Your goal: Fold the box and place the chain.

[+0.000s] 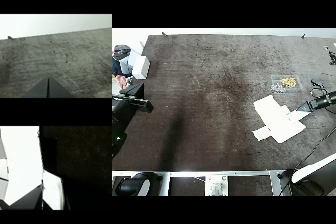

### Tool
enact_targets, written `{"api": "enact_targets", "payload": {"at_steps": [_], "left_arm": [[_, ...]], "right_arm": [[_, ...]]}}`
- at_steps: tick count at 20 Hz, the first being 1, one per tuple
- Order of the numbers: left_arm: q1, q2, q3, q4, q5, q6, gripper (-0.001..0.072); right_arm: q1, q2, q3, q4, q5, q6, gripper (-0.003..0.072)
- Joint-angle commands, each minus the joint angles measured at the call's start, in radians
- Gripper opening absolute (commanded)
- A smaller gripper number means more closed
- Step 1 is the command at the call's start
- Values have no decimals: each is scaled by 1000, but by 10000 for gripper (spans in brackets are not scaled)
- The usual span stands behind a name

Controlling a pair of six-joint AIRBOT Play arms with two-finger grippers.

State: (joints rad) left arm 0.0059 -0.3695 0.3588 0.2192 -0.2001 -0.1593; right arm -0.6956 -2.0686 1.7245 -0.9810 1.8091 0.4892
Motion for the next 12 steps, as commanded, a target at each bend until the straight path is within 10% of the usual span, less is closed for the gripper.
{"api": "enact_targets", "payload": {"at_steps": [1, 8, 12], "left_arm": [[-1, 0, 0, 0, 0, 0, 12], [-1, 0, 0, 0, 0, 0, 12], [-1, 0, 0, 0, 0, 0, 12]], "right_arm": [[1, 1, -33, 17, 1, 1, 270], [1, 35, -40, 20, 1, -40, 217], [3, 52, -40, 21, 1, -48, 47]]}}
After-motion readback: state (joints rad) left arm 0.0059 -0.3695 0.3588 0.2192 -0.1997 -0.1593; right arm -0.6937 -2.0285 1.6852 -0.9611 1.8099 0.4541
